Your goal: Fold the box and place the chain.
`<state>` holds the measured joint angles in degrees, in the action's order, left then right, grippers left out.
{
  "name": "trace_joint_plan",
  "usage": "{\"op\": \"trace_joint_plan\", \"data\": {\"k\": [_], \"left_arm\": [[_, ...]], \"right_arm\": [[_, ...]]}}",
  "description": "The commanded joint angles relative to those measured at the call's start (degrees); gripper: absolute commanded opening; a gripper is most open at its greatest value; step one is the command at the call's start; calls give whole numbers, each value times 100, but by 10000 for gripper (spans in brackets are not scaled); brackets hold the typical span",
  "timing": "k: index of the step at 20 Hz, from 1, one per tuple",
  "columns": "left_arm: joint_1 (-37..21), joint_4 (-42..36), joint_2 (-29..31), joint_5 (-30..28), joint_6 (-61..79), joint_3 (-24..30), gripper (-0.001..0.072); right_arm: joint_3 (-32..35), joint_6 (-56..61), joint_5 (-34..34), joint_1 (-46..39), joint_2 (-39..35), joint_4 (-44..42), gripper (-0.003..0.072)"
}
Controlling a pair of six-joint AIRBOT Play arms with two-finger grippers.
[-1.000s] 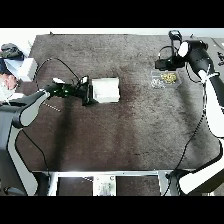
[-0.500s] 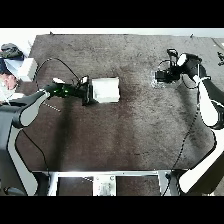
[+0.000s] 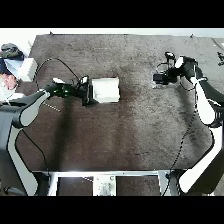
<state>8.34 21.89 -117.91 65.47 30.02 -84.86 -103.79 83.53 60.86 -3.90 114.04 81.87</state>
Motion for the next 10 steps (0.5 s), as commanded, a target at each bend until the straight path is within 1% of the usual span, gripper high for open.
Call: {"op": "trace_joint_plan", "data": {"k": [1,3,4,10], "left_arm": [[2,0,-2,0,0,0,325],[2,0,-2,-2,0,0,326],[2,0,-2,-2,0,0,326],[2,0,-2,-2,0,0,326]], "right_arm": [[0,4,-48,9,11,-4,79],[0,4,-24,9,-46,-7,78],[0,4,-7,9,-103,-9,16],[0,-2,-4,39,-763,17,14]]}}
